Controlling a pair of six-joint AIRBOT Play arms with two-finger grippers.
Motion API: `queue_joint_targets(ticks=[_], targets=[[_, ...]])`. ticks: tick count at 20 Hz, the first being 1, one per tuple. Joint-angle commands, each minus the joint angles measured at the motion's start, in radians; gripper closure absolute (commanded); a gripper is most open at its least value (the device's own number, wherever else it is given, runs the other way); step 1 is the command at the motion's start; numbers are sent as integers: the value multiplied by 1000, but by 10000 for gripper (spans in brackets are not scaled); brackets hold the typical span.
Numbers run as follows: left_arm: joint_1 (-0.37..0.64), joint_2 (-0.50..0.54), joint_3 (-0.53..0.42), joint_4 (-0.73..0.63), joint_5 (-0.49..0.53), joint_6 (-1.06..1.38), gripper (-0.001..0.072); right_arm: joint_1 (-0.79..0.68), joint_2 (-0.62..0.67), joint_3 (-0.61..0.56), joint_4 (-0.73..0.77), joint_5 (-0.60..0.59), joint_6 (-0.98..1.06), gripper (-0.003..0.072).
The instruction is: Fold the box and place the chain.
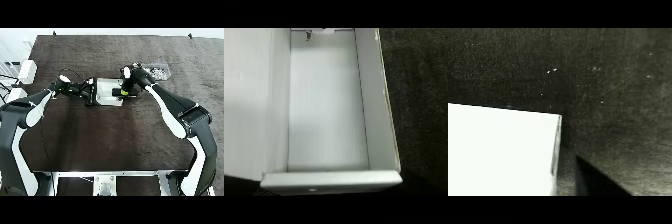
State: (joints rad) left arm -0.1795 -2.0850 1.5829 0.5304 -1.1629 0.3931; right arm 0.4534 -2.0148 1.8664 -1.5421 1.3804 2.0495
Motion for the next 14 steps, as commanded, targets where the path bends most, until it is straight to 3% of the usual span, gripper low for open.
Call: queue_joint_targets(ticks=[1,5,8,9,10,11,14], targets=[[0,-1,0,0,0,0,425,10,-9,3,-8,8,33,495],[0,-1,0,0,0,0,425,15,-9,3,-9,8,46,672],[0,-1,0,0,0,0,425,19,-9,3,-38,4,64,672],[0,-1,0,0,0,0,425,19,-9,5,-38,4,64,614],[0,-1,0,0,-1,0,425,17,-8,6,-38,4,72,415],[0,-1,0,0,0,0,425,14,-8,10,-38,4,71,321],[0,-1,0,0,-1,0,425,12,-6,30,-38,9,71,311]])
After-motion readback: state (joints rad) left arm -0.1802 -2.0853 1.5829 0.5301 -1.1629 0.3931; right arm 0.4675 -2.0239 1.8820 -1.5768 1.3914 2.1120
